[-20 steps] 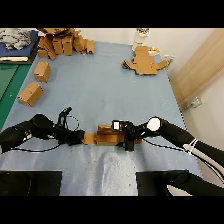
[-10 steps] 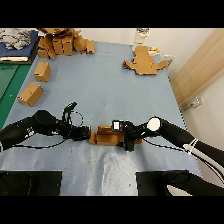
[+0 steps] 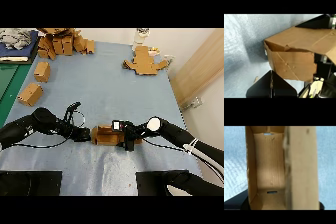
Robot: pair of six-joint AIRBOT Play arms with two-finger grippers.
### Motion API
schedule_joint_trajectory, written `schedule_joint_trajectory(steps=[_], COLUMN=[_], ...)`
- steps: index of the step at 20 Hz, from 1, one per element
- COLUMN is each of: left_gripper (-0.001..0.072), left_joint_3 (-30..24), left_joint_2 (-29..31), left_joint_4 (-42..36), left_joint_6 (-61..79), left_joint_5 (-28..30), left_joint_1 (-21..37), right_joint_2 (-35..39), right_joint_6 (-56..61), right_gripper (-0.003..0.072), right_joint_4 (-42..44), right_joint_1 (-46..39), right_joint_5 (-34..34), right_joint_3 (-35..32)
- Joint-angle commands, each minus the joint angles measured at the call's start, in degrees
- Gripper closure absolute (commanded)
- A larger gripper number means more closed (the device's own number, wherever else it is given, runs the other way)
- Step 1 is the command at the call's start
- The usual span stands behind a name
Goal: Fold the box.
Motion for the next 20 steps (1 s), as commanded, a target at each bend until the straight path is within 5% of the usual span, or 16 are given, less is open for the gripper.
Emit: schedule_joint_trajectory(steps=[1,20], left_gripper=[0.0696,0.0695], left_joint_3=[0.26,2.14], left_joint_2=[0.02,-4.26], left_joint_4=[-0.2,-8.61], left_joint_6=[2.51,12.96], left_joint_5=[-2.14,-6.16], left_joint_1=[0.74,4.57], right_joint_2=[0.0,0.0], right_joint_6=[0.02,0.02], right_gripper=[0.0109,0.0109], right_joint_4=[0.02,0.02], right_joint_1=[-0.04,-0.04], right_joint_5=[0.02,0.02], right_joint_3=[0.02,0.02])
